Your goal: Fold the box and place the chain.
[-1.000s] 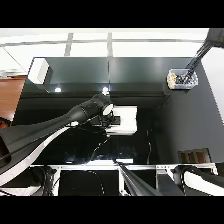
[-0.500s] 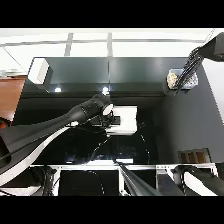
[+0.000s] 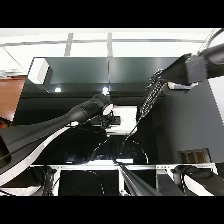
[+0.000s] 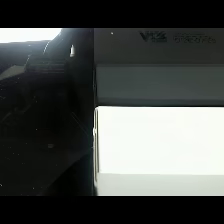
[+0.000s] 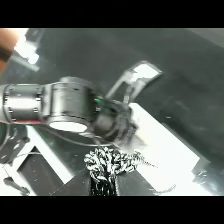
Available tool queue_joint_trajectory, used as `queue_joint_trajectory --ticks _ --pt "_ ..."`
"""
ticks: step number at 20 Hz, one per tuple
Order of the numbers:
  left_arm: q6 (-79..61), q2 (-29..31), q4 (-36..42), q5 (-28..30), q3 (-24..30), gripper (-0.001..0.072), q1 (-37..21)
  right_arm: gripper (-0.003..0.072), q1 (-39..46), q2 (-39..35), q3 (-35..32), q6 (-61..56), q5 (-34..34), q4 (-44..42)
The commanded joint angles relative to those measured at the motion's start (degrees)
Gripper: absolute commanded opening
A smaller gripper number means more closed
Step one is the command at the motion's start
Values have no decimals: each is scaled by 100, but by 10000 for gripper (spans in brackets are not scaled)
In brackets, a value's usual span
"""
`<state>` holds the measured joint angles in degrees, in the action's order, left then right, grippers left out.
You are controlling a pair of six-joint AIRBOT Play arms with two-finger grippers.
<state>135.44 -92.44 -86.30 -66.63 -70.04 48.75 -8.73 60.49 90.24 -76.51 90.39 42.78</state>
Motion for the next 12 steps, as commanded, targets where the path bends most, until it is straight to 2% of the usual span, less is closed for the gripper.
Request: queue_joint_trajectory --ticks 1,12 --pt "-2 -2 0 -9 0 29 2 14 -546 -4 -382 9 -496 -98" --pt "-2 -2 0 -7 0 29 2 14 -619 -4 -413 4 -1003 -179"
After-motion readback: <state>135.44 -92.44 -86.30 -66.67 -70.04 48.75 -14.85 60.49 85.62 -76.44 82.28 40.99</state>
